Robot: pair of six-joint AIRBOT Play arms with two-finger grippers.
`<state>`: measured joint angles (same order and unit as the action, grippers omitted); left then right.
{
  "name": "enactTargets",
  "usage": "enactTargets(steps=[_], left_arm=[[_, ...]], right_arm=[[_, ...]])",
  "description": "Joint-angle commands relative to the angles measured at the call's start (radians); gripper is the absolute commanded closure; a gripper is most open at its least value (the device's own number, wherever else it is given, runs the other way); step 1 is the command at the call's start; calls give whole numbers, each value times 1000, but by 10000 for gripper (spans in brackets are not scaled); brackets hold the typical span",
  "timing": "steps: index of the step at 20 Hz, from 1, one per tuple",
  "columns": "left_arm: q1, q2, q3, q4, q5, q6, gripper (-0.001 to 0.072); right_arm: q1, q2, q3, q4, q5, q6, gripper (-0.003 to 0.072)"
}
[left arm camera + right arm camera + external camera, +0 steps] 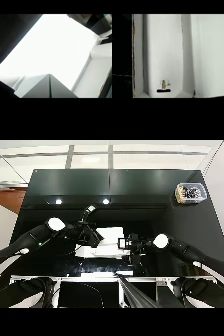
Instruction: Fold the box and place the chain.
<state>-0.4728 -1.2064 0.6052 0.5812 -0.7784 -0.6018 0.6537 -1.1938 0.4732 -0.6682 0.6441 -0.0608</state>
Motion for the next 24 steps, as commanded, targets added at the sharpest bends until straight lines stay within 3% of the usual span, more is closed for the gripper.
enactTargets(steps=[1, 5, 9, 10, 12, 13, 18, 24], left_arm=[[10, 18, 16, 45, -22, 4, 678], [117, 197, 37, 346, -151, -131, 678], [251, 378, 15, 583, -429, -128, 671], [272, 402, -9, 592, -440, -124, 584], [278, 414, -57, 548, -391, -122, 50], [260, 407, -68, 504, -352, -89, 2], [124, 367, -119, 455, -192, 359, 5], [-13, 222, -127, 399, -139, 391, 22]], right_arm=[[1, 0, 0, -2, -2, -3, 209], [1, 0, 0, -2, -2, -3, 209], [1, 0, 0, -2, -2, -3, 209], [1, 0, 0, -2, -2, -3, 210], [1, 0, 0, -2, -1, -3, 209], [1, 0, 0, -2, -1, -3, 209], [1, 0, 0, -2, -1, -3, 209], [1, 0, 0, -2, -1, -2, 209]])
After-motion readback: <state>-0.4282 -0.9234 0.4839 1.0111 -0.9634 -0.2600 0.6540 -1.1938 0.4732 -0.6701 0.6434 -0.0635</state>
